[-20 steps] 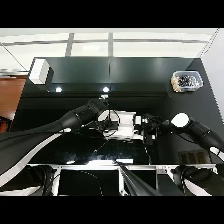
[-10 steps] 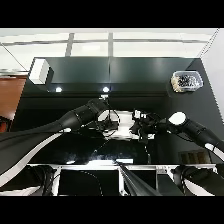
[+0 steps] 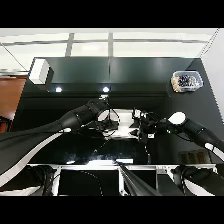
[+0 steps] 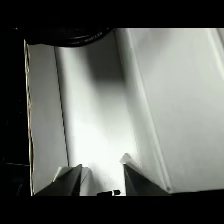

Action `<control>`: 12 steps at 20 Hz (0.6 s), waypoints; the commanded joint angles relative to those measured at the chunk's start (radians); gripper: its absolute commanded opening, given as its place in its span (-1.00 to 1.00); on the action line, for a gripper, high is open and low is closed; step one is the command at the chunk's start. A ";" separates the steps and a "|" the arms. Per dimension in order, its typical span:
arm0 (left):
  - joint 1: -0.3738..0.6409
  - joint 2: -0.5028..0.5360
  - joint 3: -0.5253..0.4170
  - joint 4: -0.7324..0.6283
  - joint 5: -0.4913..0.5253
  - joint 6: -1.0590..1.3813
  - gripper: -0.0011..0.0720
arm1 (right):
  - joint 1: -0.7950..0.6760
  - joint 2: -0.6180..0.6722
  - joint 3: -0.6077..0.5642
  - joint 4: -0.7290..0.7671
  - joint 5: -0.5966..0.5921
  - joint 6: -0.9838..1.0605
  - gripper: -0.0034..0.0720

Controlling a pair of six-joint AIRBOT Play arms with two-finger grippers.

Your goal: Fold the box and place the chain.

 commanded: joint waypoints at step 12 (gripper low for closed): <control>0.000 0.000 0.000 0.000 -0.008 0.002 -0.90 | -0.359 0.260 0.090 -0.594 0.093 1.124 -0.78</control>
